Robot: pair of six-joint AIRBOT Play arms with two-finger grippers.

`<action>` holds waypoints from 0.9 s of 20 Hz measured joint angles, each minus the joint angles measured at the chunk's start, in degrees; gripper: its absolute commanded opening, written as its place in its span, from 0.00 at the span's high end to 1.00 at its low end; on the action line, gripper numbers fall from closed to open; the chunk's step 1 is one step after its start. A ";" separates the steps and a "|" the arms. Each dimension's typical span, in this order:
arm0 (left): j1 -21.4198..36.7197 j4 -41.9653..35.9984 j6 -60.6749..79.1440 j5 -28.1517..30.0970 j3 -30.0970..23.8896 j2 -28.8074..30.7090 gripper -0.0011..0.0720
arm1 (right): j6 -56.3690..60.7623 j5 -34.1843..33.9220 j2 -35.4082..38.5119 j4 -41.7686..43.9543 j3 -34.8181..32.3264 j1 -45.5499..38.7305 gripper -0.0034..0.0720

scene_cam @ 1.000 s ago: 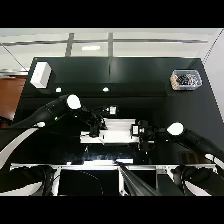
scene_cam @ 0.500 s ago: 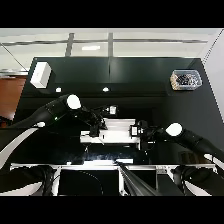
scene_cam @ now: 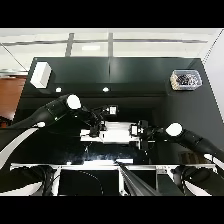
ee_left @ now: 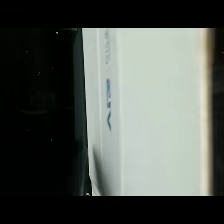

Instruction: Fold the box and place the chain.

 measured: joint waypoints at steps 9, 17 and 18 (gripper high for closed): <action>0.35 8.87 -13.88 -7.28 4.15 0.35 0.02 | -0.02 0.04 0.00 -0.04 0.00 0.00 0.26; 9.31 16.59 -35.47 -15.85 4.37 12.04 0.95 | 0.02 0.07 0.00 -0.04 0.00 0.00 0.26; 11.04 13.64 -36.57 -16.48 2.75 14.08 0.95 | 0.04 0.07 0.00 -0.04 0.00 0.00 0.26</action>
